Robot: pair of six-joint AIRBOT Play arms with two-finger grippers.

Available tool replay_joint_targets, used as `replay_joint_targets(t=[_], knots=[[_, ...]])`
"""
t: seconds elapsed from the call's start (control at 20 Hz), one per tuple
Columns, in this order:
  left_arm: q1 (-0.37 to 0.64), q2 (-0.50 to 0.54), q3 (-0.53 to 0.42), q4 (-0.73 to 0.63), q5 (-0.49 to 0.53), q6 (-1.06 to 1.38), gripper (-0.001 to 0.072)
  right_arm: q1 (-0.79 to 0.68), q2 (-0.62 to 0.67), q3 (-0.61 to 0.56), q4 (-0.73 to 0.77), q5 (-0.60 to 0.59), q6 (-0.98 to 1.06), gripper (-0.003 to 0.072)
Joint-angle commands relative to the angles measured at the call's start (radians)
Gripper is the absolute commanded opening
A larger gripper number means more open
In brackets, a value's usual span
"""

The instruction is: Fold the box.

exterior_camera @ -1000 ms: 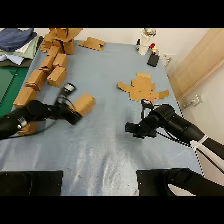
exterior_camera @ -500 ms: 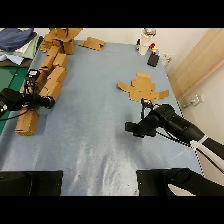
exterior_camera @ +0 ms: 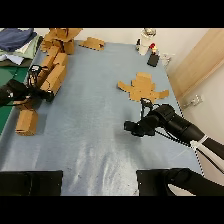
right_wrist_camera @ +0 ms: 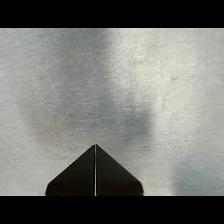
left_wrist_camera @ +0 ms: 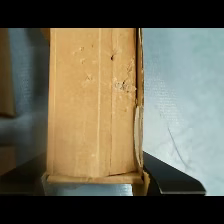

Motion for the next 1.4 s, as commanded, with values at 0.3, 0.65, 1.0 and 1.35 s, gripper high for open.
replay_joint_targets(t=[0.3,0.65,1.0,1.35], knots=[[0.001,-0.159,0.183,0.004,0.061,-0.068,0.0468,0.000,-0.001,0.001,0.005,0.045,0.000,0.0005],[0.001,-0.169,0.183,0.005,0.039,-0.063,0.0469,0.000,-0.001,0.001,0.005,0.047,0.000,0.0005],[0.001,-0.169,0.183,0.006,0.010,-0.052,0.0687,0.000,-0.001,0.001,0.016,0.047,0.000,0.0005],[0.003,-0.122,0.192,0.016,-0.055,-0.060,0.0689,0.000,-0.001,0.001,0.024,0.047,-0.001,0.0005]])
